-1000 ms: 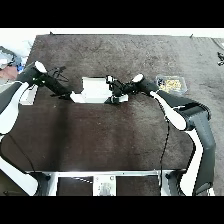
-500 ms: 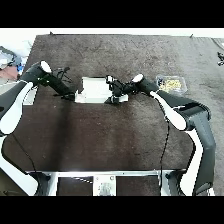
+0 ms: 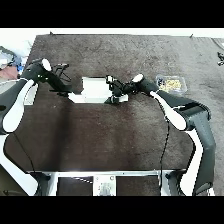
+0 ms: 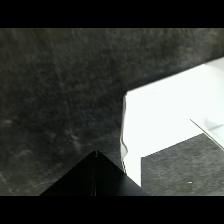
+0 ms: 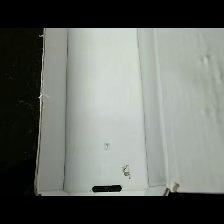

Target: Fold the box and place the chain.

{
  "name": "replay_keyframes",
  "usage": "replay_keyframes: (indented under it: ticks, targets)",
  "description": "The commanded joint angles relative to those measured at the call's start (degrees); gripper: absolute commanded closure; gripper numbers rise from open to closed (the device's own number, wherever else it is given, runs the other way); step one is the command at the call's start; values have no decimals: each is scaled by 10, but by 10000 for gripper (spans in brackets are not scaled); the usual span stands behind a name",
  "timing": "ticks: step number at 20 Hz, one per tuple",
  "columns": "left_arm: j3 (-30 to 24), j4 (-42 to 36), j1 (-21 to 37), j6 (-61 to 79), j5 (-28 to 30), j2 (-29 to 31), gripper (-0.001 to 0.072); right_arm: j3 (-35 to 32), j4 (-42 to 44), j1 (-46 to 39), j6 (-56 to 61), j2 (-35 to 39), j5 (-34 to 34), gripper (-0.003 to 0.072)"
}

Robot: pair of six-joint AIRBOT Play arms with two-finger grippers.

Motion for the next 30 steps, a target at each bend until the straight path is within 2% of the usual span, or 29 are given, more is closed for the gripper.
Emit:
replay_keyframes:
  ticks: [1,9,19,23,26,30]
  targets:
    - [35,18,-9,11,-42,-24,697,0,0,0,0,0,0,216]
    - [36,16,-24,9,-41,-24,696,0,0,0,0,0,0,216]
    - [37,-56,-24,18,-40,-24,696,0,0,1,0,0,0,216]
    - [37,-55,-23,19,-38,-24,697,0,0,1,0,0,0,216]
    - [38,3,-24,2,-36,-24,697,0,0,1,0,0,0,216]
    - [56,10,-24,4,-46,-37,697,0,0,1,0,0,0,216]
